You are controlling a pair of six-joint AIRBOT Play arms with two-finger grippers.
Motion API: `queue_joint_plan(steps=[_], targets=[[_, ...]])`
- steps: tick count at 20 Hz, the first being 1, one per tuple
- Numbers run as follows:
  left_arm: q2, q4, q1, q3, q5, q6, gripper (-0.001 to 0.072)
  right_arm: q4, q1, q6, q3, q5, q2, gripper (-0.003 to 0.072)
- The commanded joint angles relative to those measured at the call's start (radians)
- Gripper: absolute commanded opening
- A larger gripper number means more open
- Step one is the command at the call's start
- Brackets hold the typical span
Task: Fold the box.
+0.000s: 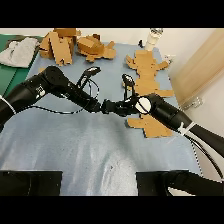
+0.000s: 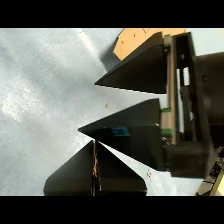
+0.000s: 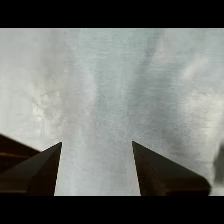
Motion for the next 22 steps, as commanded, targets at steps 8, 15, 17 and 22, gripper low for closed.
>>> queue_joint_plan(steps=[8, 15, 17, 22], targets=[[0.0, 0.063, 0.004, 0.0, 0.126, -0.15, 0.0015, -0.164, -0.648, -0.072, 0.379, 0.513, -0.155, 0.069], [-0.002, 0.092, 0.007, 0.0, 0.15, -0.117, 0.0015, -0.446, -1.063, -0.189, 0.335, 0.705, -0.156, 0.069], [-0.002, 0.093, 0.007, 0.0, 0.169, -0.121, 0.0015, -0.45, -1.13, -0.231, 0.329, 0.678, -0.163, 0.069], [-0.002, 0.087, 0.006, 0.0, 0.173, -0.131, 0.0015, -0.321, -1.224, -0.456, 0.329, 0.671, -0.23, 0.069]])
